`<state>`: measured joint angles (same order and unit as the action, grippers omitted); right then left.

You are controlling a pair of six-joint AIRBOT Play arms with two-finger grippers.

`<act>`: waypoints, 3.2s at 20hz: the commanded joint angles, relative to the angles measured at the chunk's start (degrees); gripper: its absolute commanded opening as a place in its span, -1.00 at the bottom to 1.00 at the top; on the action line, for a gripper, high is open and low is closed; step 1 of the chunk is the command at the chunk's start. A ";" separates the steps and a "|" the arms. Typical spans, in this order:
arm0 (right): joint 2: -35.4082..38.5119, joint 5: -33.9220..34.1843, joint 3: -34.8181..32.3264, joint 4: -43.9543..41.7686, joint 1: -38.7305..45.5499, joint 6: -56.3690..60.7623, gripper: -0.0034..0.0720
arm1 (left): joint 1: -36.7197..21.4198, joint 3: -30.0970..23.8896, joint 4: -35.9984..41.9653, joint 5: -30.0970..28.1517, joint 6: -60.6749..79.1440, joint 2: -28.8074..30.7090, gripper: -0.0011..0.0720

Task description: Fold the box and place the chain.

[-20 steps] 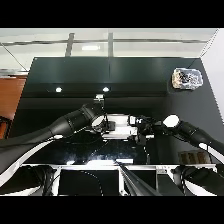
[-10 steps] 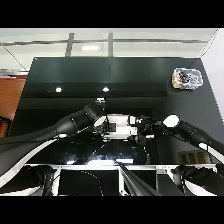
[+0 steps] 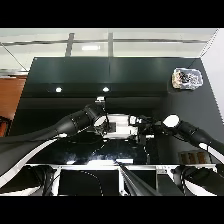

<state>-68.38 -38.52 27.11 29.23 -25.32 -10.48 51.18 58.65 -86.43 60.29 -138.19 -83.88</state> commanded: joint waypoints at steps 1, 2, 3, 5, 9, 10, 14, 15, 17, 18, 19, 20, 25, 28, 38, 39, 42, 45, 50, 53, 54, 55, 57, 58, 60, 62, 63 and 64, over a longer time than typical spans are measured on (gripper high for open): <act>-0.02 -0.02 0.00 -0.04 -0.07 -0.02 0.36 | 0.02 0.57 0.13 -0.44 -0.04 -0.02 -0.59; -0.02 -0.02 0.00 -0.02 -0.07 -0.02 0.36 | 0.00 1.03 -0.20 -0.11 -0.04 -0.02 -0.37; -0.02 -0.02 0.00 -0.04 -0.07 -0.02 0.36 | -0.11 1.49 -0.55 0.22 -0.04 -0.02 -0.14; -0.02 -0.02 0.00 -0.04 -0.07 -0.02 0.36 | -0.20 1.73 -1.03 0.28 -0.04 -0.02 0.11; -0.02 -0.02 0.00 -0.04 -0.07 -0.02 0.36 | -0.20 1.75 -1.11 0.85 -0.09 -0.83 0.04; -0.02 -0.02 0.00 -0.04 -0.07 -0.02 0.36 | -0.20 1.81 -1.16 1.11 -0.07 -0.98 -0.33; -0.02 -0.02 0.00 -0.02 -0.07 -0.02 0.36 | -0.20 2.19 -1.40 0.37 0.11 -1.03 -0.89; -0.02 -0.02 0.00 -0.02 -0.07 -0.02 0.36 | -0.20 2.29 -1.46 0.26 0.15 -1.03 -0.89; -0.02 -0.02 0.00 -0.09 -0.07 0.00 0.43 | -0.17 2.43 -1.60 0.46 0.15 -1.05 -0.90; 0.04 -0.24 0.02 -0.26 -0.07 1.11 0.80 | -0.20 2.43 -1.62 0.98 0.15 -1.05 -0.90; 0.76 -0.92 0.02 -0.20 -0.07 2.01 0.84 | -0.22 2.43 -1.81 1.86 0.13 -1.05 -0.90; 2.03 -1.84 0.02 0.22 -0.02 2.73 0.84 | -0.22 2.43 -2.12 2.64 0.11 -1.03 -0.90; 11.37 -6.32 0.02 10.21 3.04 7.30 0.84 | -0.20 2.43 -3.30 4.31 0.13 -1.03 -0.90; 11.74 -10.73 -0.39 14.95 5.81 6.75 0.84 | -0.20 2.40 -3.32 3.28 0.13 -1.03 -0.90; 5.42 -6.69 -0.39 5.75 5.31 -9.51 0.69 | -0.20 2.40 -3.15 2.95 0.15 -1.03 -0.89; 5.22 -6.16 -0.37 4.70 5.31 -10.45 0.40 | -0.20 2.40 -3.13 2.93 0.15 -1.03 -0.89; 4.22 -6.40 -0.24 1.70 5.20 -10.93 0.13 | -0.20 2.40 -3.10 2.93 0.15 -1.03 -0.89; 4.04 -6.10 -0.24 0.98 3.67 -10.01 -0.59 | -0.20 2.40 -3.10 2.95 0.15 -1.03 -0.89; 2.45 -2.32 -0.24 -7.52 1.27 -8.63 -0.56 | -0.20 2.40 -3.08 2.95 0.15 -1.03 -0.89; 2.45 -1.51 -0.28 -7.74 1.16 -8.33 -0.56 | -0.20 2.40 -3.08 2.93 0.15 -1.03 -0.89; 2.38 -1.53 -0.28 -7.76 1.16 -8.15 -0.56 | -0.20 2.40 -3.08 2.93 0.15 -1.03 -0.89; 2.38 -1.51 -0.28 -7.76 1.16 -8.15 -0.56 | -0.20 2.40 -3.08 2.95 0.15 -1.03 -0.89; 2.38 -1.49 -0.28 -7.74 1.16 -8.15 -0.56 | -0.20 2.40 -3.08 2.95 0.15 -1.03 -0.89; 2.38 -1.42 -0.31 -7.76 1.16 -7.91 -0.31 | -0.20 2.40 -3.08 2.93 0.15 -1.03 -0.89; 2.38 -0.92 -0.31 -7.80 1.16 -7.48 0.29 | -0.20 2.40 -3.08 2.91 0.15 -1.03 -0.89; 2.38 -0.85 -0.31 -7.80 1.16 -7.41 -0.15 | -0.20 2.40 -3.08 2.93 0.15 -1.03 -0.89; 2.38 -0.85 -0.31 -7.80 1.16 -7.39 -0.15 | -0.20 2.40 -3.06 2.93 0.15 -1.03 -0.89; 2.38 -0.83 -0.31 -7.78 1.16 -7.39 -0.15 | -0.20 2.40 -3.08 2.93 0.13 -1.03 -0.89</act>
<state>-65.95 -39.57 26.81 21.56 -24.14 -18.09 51.00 61.06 -89.54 63.22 -138.08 -84.90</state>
